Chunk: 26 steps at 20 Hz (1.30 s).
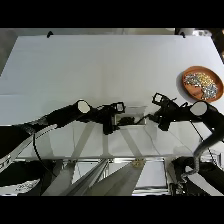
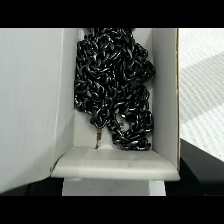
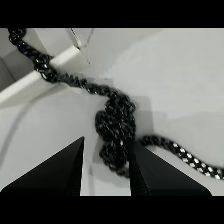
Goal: Fold the box and place the chain.
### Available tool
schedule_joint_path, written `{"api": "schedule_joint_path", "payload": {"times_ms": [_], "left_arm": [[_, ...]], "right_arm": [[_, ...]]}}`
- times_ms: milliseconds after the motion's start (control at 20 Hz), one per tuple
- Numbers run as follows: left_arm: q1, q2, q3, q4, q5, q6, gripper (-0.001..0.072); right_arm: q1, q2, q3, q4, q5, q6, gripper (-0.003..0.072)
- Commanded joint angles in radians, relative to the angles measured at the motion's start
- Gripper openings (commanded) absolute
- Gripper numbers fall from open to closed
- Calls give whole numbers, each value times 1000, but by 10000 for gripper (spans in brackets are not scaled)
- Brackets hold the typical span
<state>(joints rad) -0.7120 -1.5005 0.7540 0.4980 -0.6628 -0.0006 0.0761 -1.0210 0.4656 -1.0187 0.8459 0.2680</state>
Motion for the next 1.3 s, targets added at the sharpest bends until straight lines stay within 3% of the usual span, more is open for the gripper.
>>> {"api": "schedule_joint_path", "payload": {"times_ms": [0, 300, 450, 500, 550, 750, 1050, 1250], "left_arm": [[0, 0, 0, 0, 0, 0, 438], [0, 0, 0, 0, 0, 0, 438], [0, 0, 0, 0, 0, 0, 438], [0, 0, 0, 0, 0, 0, 438], [0, 0, 0, 0, 0, 0, 438], [0, 0, 0, 0, 0, 0, 438], [0, 0, 0, 0, 0, 0, 438], [0, 0, 0, 0, 0, 0, 438]], "right_arm": [[43, -76, 0, 29, -50, -3, 298], [43, -95, 0, 51, -109, 23, 278], [43, -95, 0, 54, -111, 23, 146], [43, -95, 0, 54, -110, 23, 59], [43, -95, 0, 55, -108, 23, 20], [43, -82, 0, 54, -107, 68, 19], [43, 39, 0, 46, -161, 67, 18], [43, 33, 0, 18, -155, 62, 20]]}}
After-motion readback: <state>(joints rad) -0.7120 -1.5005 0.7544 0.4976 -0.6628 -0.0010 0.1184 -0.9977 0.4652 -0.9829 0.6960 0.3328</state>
